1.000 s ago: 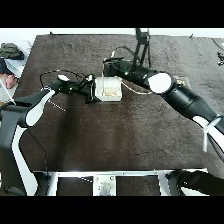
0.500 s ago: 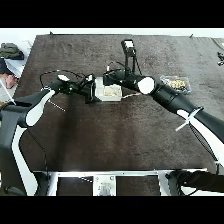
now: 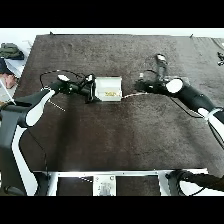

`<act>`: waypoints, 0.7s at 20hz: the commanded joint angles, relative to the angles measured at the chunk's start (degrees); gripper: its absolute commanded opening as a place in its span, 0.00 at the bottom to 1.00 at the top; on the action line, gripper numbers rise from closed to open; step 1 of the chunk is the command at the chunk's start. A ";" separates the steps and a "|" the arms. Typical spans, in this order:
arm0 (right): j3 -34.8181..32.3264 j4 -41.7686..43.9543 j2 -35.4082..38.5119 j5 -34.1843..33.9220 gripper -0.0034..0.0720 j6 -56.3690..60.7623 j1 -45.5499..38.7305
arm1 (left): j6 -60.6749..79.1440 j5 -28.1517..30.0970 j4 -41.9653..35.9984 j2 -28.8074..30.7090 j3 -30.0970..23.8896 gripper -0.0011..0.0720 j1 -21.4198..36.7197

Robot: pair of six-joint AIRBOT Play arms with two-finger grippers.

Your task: Fold the box and place the chain.

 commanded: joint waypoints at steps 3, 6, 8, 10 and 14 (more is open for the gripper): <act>-4.85 0.59 -5.49 -7.52 0.47 4.52 -8.92 | 0.02 0.00 0.02 0.00 0.00 0.58 0.07; -2.49 1.60 -10.19 -10.03 0.47 5.42 -8.92 | 0.02 0.00 0.02 0.00 0.00 0.58 0.07; -1.01 1.92 -12.15 -11.10 0.47 5.73 -8.92 | 0.02 0.00 0.02 0.00 0.00 0.58 0.07; 0.81 2.03 -13.79 -11.52 0.47 6.71 -8.96 | 0.02 0.00 0.02 0.00 0.00 0.58 0.07; 3.13 2.03 -16.04 -12.13 0.47 8.20 -9.05 | 0.02 0.00 0.02 0.00 0.00 0.58 0.07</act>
